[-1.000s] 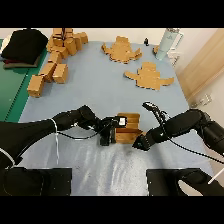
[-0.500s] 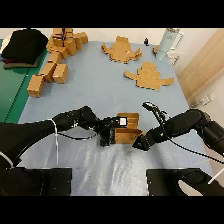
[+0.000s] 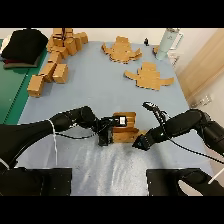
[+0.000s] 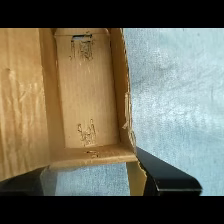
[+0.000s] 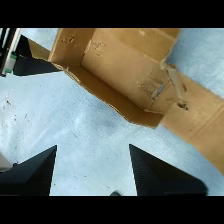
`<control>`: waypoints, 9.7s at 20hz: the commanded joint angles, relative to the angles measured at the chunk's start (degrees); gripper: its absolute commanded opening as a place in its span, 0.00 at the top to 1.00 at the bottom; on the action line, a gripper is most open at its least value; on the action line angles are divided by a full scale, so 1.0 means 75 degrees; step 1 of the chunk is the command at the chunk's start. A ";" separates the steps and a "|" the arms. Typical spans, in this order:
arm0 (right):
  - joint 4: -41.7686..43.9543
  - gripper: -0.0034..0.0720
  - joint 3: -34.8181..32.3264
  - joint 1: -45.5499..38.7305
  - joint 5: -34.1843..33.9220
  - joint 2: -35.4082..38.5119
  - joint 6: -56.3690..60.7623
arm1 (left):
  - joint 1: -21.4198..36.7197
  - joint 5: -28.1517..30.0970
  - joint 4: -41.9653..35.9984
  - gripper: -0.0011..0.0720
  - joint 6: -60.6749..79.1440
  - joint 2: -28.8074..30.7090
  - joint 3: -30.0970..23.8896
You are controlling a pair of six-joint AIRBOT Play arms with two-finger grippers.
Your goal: Fold the box.
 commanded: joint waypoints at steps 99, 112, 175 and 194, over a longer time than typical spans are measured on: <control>0.0437 0.95 0.1891 0.0452 0.2448 -0.4199 -0.1367 | 0.0379 -0.0382 -0.0679 0.43 0.0498 -0.0137 -0.0041; -0.0338 0.95 0.1448 0.0446 0.0968 -0.0440 -0.1923 | 0.0379 -0.0382 -0.0679 0.43 0.0498 -0.0137 -0.0041; -0.2471 0.95 -0.0592 -0.1329 0.1909 -0.1032 0.2675 | 0.0379 -0.0382 -0.0679 0.43 0.0498 -0.0137 -0.0041; -0.0093 0.95 -0.0708 -0.1309 0.1463 -0.0653 0.0813 | 0.0379 -0.0382 -0.0679 0.43 0.0498 -0.0137 -0.0041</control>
